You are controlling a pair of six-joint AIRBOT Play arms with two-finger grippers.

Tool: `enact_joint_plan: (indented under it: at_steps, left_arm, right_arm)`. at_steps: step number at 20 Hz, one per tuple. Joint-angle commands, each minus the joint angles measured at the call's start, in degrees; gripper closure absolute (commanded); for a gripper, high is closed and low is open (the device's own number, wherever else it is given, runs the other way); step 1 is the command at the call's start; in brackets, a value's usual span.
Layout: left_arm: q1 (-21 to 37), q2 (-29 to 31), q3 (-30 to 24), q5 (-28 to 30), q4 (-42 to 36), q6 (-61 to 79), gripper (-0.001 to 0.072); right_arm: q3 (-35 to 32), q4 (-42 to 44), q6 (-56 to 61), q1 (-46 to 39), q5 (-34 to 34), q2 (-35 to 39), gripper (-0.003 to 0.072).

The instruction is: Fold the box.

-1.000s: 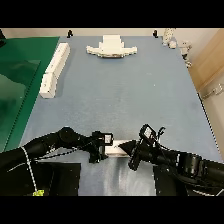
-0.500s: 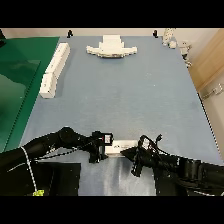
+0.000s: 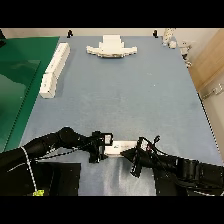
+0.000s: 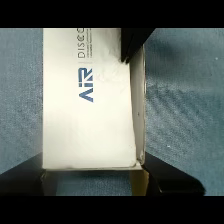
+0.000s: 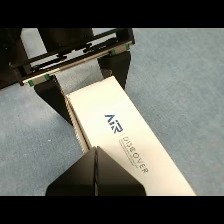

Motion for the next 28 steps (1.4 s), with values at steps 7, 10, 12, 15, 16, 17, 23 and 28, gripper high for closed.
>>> enact_joint_plan:
  at_steps: [7,10,12,15,16,17,23,28]
  left_arm:
    - [0.02,0.04,0.02,0.00,-0.07,-0.07,0.0191]
    - [0.02,0.04,0.02,0.00,-0.07,-0.07,0.0191]
    - [0.02,0.04,0.02,0.00,-0.07,-0.07,0.0192]
    - [0.02,0.04,0.02,0.00,-0.07,-0.07,0.0192]
    - [0.02,0.04,0.02,0.02,-0.07,-0.07,0.0192]
    - [0.02,0.04,0.02,0.04,-0.07,-0.07,0.0191]
    - [0.02,0.04,0.04,-0.04,-0.20,-0.09,0.0191]
    - [0.04,0.07,0.42,0.17,-1.68,-0.13,0.0191]
  right_arm:
    - [4.11,-2.38,-0.02,-0.59,-5.03,4.20,0.0667]
    - [9.88,-8.07,0.00,-0.79,-20.85,4.09,0.0669]
    - [14.34,-12.11,0.26,-1.22,-32.24,4.09,0.0669]
    - [21.77,-14.84,4.90,-6.23,-48.26,2.34,0.0669]
    - [23.87,-14.64,6.95,-8.70,-52.48,1.09,0.0669]
    - [25.88,-13.88,8.61,-11.47,-55.89,-0.76,0.0669]
    - [36.00,2.86,9.18,-30.49,-59.82,-16.17,0.0669]
    - [45.07,15.82,7.41,-42.86,-59.95,-29.00,0.0669]
